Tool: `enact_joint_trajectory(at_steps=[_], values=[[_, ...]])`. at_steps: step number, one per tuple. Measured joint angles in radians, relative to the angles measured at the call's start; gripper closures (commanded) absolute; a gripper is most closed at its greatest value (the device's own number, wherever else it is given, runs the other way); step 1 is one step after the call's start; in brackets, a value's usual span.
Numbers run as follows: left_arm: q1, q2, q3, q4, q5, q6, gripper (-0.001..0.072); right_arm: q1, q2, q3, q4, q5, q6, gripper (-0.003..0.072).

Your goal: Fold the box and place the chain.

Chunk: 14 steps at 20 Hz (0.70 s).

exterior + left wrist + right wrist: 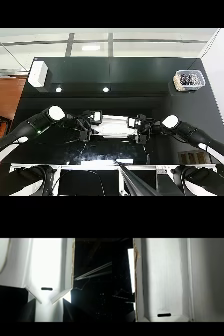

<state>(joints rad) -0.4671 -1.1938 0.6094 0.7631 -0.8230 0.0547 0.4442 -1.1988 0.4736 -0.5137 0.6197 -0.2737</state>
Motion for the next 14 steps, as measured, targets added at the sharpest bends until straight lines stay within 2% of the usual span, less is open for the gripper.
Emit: enact_joint_trajectory(at_steps=[1,10,14], values=[[-0.002,-0.002,0.000,0.002,0.000,0.002,0.0444,0.000,0.000,0.000,0.000,0.000,0.000,0.0520],[-0.024,-0.029,0.000,-0.040,0.023,-0.020,0.0449,0.000,0.000,0.000,0.000,0.000,0.000,0.0520],[-0.035,-0.040,0.000,-0.122,0.038,-0.021,0.0452,0.000,0.000,0.000,0.000,0.000,0.000,0.0520]])
